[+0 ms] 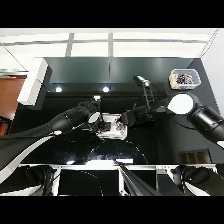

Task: Fold the box and place the chain.

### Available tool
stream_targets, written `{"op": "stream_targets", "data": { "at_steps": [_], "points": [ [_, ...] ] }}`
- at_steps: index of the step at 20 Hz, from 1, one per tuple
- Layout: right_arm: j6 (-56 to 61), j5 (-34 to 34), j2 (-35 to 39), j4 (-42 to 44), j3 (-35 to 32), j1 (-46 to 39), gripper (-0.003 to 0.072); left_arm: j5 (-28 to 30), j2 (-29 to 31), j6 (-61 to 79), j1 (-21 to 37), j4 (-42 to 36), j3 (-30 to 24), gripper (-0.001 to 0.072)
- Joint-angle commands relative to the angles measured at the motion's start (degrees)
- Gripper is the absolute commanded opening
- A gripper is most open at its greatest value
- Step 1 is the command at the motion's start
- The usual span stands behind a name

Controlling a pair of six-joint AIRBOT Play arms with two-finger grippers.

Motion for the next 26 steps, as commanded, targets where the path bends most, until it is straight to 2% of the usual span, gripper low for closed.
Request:
{"op": "stream_targets", "data": {
  "at_steps": [1,6,9,12,18,21,22,23,24,26],
  "points": [
    [0.68,-0.90,-1.84,-2.03,-0.11,1.53,0.0008,0.00,-0.02,0.00,0.04,0.00,0.04,0.0026],
    [2.14,8.94,-1.81,-5.68,-0.11,-1.05,0.0009,0.00,-0.02,0.00,0.04,0.00,0.04,0.0027],
    [2.93,11.58,-1.81,-7.26,-0.11,-1.55,0.0009,0.00,-0.02,0.00,0.04,0.00,0.04,0.0027],
    [2.91,10.05,-1.81,-4.92,-0.13,-1.46,0.0009,0.00,-0.02,0.00,0.04,0.00,0.04,0.0027],
    [2.95,-0.35,-3.96,2.23,-0.13,1.44,0.0011,0.00,-0.02,0.00,0.04,-0.02,0.04,0.0026],
    [5.42,-0.87,-5.51,-2.43,-0.13,1.40,0.0018,0.00,-0.02,0.00,0.04,-0.02,0.04,0.0026],
    [5.68,-0.63,-5.51,-3.43,-0.11,1.40,0.0095,0.00,-0.02,0.00,0.04,-0.02,0.04,0.0027],
    [5.68,0.50,-5.49,-3.39,-0.09,1.05,0.0354,0.00,-0.02,0.00,0.04,-0.07,0.04,0.0027],
    [5.62,2.93,-5.42,-3.34,0.15,0.15,0.0447,-0.15,-0.02,0.00,0.04,-0.11,0.04,0.0027],
    [4.87,7.93,-4.31,-3.43,0.79,-2.51,0.0447,-0.17,-0.02,0.04,0.04,-0.20,0.04,0.0027]
  ]
}}
